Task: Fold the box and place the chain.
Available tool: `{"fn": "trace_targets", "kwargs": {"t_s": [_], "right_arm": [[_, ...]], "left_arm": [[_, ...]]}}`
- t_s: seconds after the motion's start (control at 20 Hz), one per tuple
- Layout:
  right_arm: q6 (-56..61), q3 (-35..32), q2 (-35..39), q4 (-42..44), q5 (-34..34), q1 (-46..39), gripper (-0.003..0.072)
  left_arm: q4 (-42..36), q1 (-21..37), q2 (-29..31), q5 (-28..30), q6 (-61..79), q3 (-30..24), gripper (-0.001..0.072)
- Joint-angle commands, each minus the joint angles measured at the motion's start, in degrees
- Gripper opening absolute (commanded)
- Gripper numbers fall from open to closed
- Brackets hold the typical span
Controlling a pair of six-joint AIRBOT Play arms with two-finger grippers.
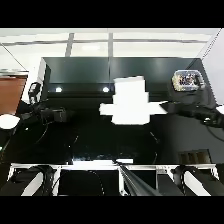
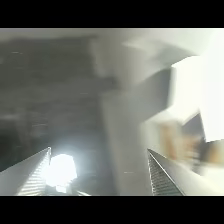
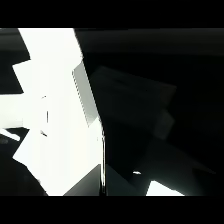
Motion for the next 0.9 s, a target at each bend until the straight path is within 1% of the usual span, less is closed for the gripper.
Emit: {"fn": "trace_targets", "kwargs": {"t_s": [0.0, 0.15, 0.3, 0.45, 0.6, 0.7, 0.85], "right_arm": [[1.0, -3.5, 1.6, 3.2, -10.4, 14.5, 0.0014], [3.1, -3.5, 1.6, 3.2, -14.5, 20.9, 0.0014], [4.6, -3.5, 1.6, 3.2, -14.3, 22.3, 0.0014], [5.4, -3.5, 1.6, 3.2, -14.4, 22.2, 0.0015], [5.6, -3.5, 1.6, 3.2, -14.4, 22.2, 0.0014], [5.6, -3.5, 1.6, 3.2, -14.5, 22.2, 0.0015], [5.6, -3.5, 1.6, 3.2, -14.5, 22.2, 0.0014]], "left_arm": [[-8.4, -0.2, -10.2, -8.8, 5.5, 5.6, 0.0699], [-7.6, -0.2, -20.0, -15.4, 8.3, 12.8, 0.0699], [-8.2, -0.3, -30.2, -22.5, 10.4, 19.2, 0.0699], [-8.1, -3.6, -38.1, -27.9, 13.7, 24.8, 0.0699], [-8.0, -8.4, -43.2, -27.2, 16.3, 29.6, 0.0699], [-8.0, -10.2, -46.1, -26.4, 16.5, 32.8, 0.0698], [-7.6, -12.2, -50.1, -28.7, 18.4, 37.2, 0.0698]]}}
